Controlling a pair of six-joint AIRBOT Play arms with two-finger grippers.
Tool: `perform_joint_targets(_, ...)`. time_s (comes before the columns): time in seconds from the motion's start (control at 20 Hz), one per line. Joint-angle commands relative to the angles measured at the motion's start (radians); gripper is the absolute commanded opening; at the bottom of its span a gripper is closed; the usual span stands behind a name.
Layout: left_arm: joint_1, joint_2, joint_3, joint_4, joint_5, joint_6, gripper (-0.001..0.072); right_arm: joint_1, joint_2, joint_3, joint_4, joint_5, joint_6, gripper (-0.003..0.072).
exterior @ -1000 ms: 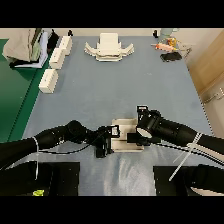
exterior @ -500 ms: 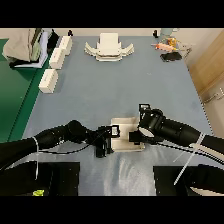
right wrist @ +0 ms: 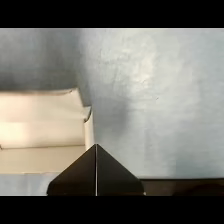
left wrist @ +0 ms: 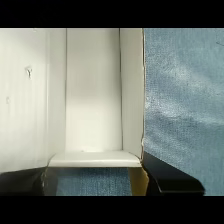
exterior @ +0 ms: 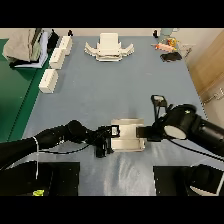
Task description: Fold the box.
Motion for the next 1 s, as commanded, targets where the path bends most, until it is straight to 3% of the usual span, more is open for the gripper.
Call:
perform_joint_targets(0.0, 0.000, 0.000, 0.000, 0.000, 0.000, 0.000, 0.0431, -0.174, 0.071, 0.000, 0.018, 0.006, -0.184, 0.0004)
perform_joint_targets(0.15, 0.000, 0.000, 0.000, 0.000, 0.000, 0.000, 0.0431, -0.431, 0.016, 0.000, 0.178, -0.053, -0.454, 0.0004)
perform_joint_targets(0.3, 0.000, 0.000, 0.000, 0.000, 0.000, 0.000, 0.0431, -0.697, -0.129, 0.001, 0.540, -0.108, -0.820, 0.0004)
perform_joint_targets(0.4, 0.000, 0.000, 0.000, 0.000, 0.000, 0.000, 0.0431, -0.830, -0.256, 0.001, 0.818, -0.074, -1.049, 0.0004)
perform_joint_targets(0.55, 0.000, 0.000, 0.000, 0.000, 0.000, 0.000, 0.0431, -0.911, -0.426, 0.001, 1.109, 0.033, -1.240, 0.0006)
perform_joint_targets(0.75, 0.000, 0.000, 0.000, 0.000, 0.000, 0.000, 0.0431, -0.873, -0.563, 0.021, 1.178, 0.157, -1.314, 0.0006)
perform_joint_targets(0.95, 0.000, 0.000, 0.000, 0.000, 0.000, 0.000, 0.0431, -0.807, -0.580, 0.021, 1.166, 0.212, -1.370, 0.0006)
